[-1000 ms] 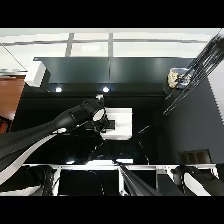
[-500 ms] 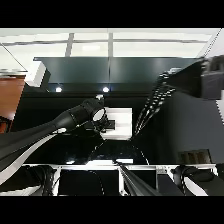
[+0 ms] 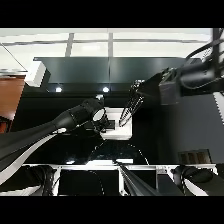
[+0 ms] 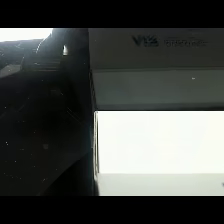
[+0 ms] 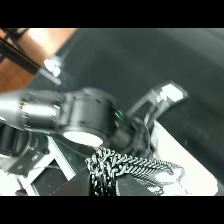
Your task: Fold the box and place the chain.
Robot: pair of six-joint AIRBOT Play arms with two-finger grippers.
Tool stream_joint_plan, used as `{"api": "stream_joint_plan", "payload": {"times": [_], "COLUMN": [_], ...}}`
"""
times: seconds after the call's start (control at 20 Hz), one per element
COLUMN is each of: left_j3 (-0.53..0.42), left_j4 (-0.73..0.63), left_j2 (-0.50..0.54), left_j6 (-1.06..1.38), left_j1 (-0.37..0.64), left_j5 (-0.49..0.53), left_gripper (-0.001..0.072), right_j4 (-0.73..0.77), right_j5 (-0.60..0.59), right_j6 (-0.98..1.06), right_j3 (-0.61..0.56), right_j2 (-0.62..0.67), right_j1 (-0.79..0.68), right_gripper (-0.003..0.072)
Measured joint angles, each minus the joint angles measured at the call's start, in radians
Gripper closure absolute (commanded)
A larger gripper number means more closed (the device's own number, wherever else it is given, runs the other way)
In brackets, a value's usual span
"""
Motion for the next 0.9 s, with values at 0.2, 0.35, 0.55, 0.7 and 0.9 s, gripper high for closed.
{"api": "stream_joint_plan", "payload": {"times": [0.2, 0.35, 0.55, 0.7, 0.9], "left_j3": [0.000, 0.000, 0.000, 0.000, 0.000], "left_j4": [0.000, 0.000, 0.000, 0.000, 0.000], "left_j2": [0.000, 0.000, 0.000, 0.000, 0.000], "left_j6": [0.000, 0.000, 0.000, 0.000, 0.000], "left_j1": [0.000, 0.000, 0.000, 0.000, 0.000], "left_j5": [0.000, 0.000, -0.001, 0.000, 0.000], "left_gripper": [0.0682, 0.0682, 0.0682, 0.0682, 0.0682], "right_j4": [-0.005, -0.005, 0.000, -0.001, 0.000], "right_j5": [-0.051, -0.135, -0.271, -0.346, -0.399], "right_j6": [0.011, 0.016, 0.035, 0.060, 0.078], "right_j3": [-0.162, -0.301, -0.456, -0.526, -0.562], "right_j2": [0.000, 0.000, -0.005, -0.011, -0.027], "right_j1": [0.005, 0.018, 0.063, 0.090, 0.133], "right_gripper": [0.0675, 0.0674, 0.0674, 0.0672, 0.0669]}}
